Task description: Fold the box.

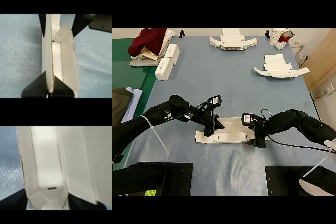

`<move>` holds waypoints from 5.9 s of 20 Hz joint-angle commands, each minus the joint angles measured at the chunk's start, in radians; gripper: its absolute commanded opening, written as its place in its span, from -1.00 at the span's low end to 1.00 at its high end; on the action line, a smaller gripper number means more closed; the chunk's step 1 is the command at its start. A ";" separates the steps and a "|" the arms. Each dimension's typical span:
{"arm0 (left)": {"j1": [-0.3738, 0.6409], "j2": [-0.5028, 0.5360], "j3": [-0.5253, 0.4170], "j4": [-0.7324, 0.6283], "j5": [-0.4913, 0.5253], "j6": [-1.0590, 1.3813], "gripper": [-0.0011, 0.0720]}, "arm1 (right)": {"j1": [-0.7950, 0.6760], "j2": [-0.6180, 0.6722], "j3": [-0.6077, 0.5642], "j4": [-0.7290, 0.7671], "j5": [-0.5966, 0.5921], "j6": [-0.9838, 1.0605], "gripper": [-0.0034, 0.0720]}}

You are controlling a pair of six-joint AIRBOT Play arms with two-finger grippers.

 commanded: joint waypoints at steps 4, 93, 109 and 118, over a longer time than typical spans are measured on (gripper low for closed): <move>0.000 0.000 0.000 0.000 0.002 0.000 -0.93 | 0.005 -0.050 -0.001 0.000 0.030 -0.048 0.88; -0.090 0.061 0.085 0.027 0.117 -1.126 -0.93 | 0.005 -0.087 -0.001 -0.004 0.046 -0.048 0.42; -0.042 -0.160 0.124 0.037 0.132 -1.101 -0.94 | 0.005 -0.087 -0.001 -0.004 0.046 -0.048 0.42; -0.042 0.126 0.186 0.243 0.067 -1.043 -0.94 | 0.005 -0.087 -0.001 -0.004 0.046 -0.048 0.42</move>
